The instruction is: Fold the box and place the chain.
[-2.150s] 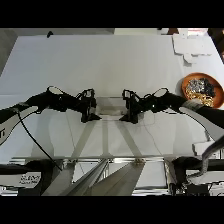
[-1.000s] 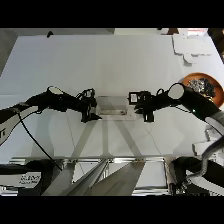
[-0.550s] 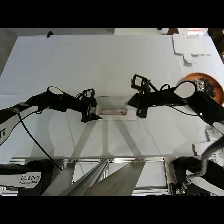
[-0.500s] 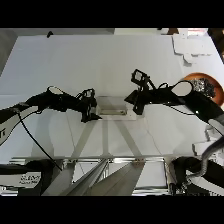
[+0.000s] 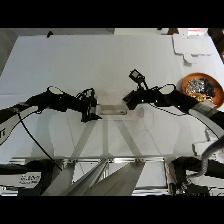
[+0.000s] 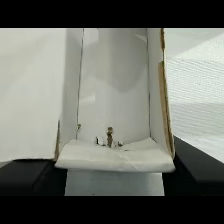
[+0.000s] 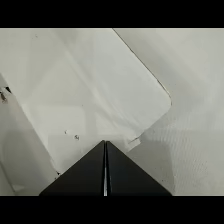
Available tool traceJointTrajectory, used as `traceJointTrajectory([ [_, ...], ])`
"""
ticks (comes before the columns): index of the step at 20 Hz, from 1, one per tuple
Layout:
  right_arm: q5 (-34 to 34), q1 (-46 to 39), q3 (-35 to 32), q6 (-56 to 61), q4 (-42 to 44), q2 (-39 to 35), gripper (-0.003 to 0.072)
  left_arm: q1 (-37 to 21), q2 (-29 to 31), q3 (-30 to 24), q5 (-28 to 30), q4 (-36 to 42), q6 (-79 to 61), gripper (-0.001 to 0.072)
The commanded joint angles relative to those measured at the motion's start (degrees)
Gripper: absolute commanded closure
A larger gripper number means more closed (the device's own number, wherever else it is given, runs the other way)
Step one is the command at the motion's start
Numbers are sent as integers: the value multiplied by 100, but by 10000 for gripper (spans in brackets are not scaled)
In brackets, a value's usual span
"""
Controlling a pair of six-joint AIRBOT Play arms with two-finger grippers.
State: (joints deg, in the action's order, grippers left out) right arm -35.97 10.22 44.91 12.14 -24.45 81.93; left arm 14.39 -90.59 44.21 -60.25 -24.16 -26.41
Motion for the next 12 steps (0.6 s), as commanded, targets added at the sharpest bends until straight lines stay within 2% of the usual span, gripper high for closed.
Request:
traceJointTrajectory([
  [1, -243, 0, 2, -15, -201, -409, 674, 0, -2, -2, 4, -7, -13, 315],
  [6, -1104, 0, 2, 879, -2669, -1547, 665, 0, -2, -2, 4, -7, -13, 315],
  [9, -1773, 0, 2, 876, -3289, -1884, 611, 0, -2, -4, 4, -7, -13, 315],
  [10, -1961, 0, 0, 872, -3480, -1884, 556, 0, -2, -2, 2, -7, -13, 315],
  [11, -1952, 0, -33, 835, -3696, -1882, 554, 0, -2, -2, 4, -7, -13, 315],
  [12, -1829, 0, -70, 833, -3810, -1873, 506, -2, -2, -2, 4, -7, -13, 315],
])
